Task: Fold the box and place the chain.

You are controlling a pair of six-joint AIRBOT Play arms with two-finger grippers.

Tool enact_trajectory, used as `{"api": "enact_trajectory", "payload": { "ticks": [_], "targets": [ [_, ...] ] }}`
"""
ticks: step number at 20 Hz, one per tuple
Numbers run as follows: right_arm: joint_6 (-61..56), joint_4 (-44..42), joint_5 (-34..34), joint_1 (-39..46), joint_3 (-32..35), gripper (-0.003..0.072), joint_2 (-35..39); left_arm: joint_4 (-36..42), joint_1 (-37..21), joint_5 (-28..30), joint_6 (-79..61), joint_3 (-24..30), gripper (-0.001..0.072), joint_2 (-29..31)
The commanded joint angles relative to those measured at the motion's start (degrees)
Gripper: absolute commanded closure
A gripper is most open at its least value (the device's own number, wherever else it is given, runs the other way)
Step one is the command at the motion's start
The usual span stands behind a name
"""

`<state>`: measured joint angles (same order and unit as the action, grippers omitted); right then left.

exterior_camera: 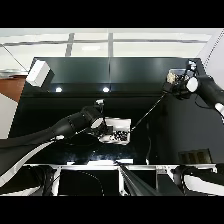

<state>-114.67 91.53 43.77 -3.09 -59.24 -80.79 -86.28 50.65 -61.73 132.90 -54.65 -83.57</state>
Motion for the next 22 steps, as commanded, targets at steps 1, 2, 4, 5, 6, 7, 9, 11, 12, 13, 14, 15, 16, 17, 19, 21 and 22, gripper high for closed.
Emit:
{"api": "enact_trajectory", "payload": {
  "ticks": [1,2,4,5,6,7,9,11,12,13,14,15,16,17,19,21,22],
  "targets": [
    [-6.99,2.58,0.96,0.94,-6.21,0.0155,-8.74,0.46,0.00,-0.02,-0.02,0.02,0.0679,-0.02],
    [-8.94,4.79,1.11,0.94,-7.21,0.0163,-9.79,0.46,0.00,0.00,0.00,0.02,0.0679,-0.02],
    [-9.46,5.20,0.50,0.96,-8.87,0.0270,-11.23,0.46,0.00,0.02,0.00,0.02,0.0679,-0.02],
    [-9.44,5.18,0.00,1.05,-9.49,0.0271,-11.91,0.44,0.00,-0.02,0.00,0.02,0.0679,-0.02],
    [-9.46,5.16,-0.13,1.07,-9.99,0.0311,-12.48,0.46,0.00,-0.04,0.00,0.02,0.0679,-0.02],
    [-9.46,5.16,-0.52,1.11,-10.12,0.0332,-12.76,0.66,0.00,-0.04,0.00,0.02,0.0679,-0.02],
    [-9.38,4.61,-0.72,1.33,-10.14,0.0334,-12.92,1.09,0.00,0.20,0.00,0.02,0.0679,-0.02],
    [-7.10,4.28,2.91,1.46,-11.13,0.0561,-12.92,1.11,0.00,0.96,0.00,0.02,0.0679,-0.02],
    [-4.31,4.22,5.55,1.46,-12.20,0.0658,-12.90,1.16,0.00,1.20,0.00,0.04,0.0679,-0.02],
    [-0.55,3.69,8.00,1.44,-13.60,0.0659,-12.57,1.18,0.00,1.27,0.00,0.04,0.0679,-0.02],
    [4.42,2.71,10.19,1.44,-15.41,0.0659,-11.63,1.07,-0.02,1.27,0.00,0.04,0.0679,-0.02],
    [9.25,1.64,12.00,1.44,-17.22,0.0659,-9.86,1.07,-0.04,1.25,0.00,0.04,0.0679,-0.02],
    [12.76,1.16,13.33,1.44,-18.71,0.0659,-7.50,1.07,-0.04,1.25,-0.02,0.04,0.0680,-0.02],
    [15.10,0.85,14.21,1.44,-19.87,0.0659,-4.42,1.07,-0.02,1.25,-0.02,0.04,0.0679,-0.02],
    [17.62,0.33,16.59,1.44,-21.81,0.0660,3.19,1.07,-0.02,1.25,-0.02,0.04,0.0679,-0.02],
    [20.28,-1.90,23.45,1.44,-23.98,0.0660,10.21,1.05,-0.02,1.25,-0.04,0.04,0.0679,-0.02],
    [21.29,-3.26,26.95,1.42,-24.57,0.0660,13.51,1.05,-0.02,1.25,-0.04,0.04,0.0680,-0.02]
  ]
}}
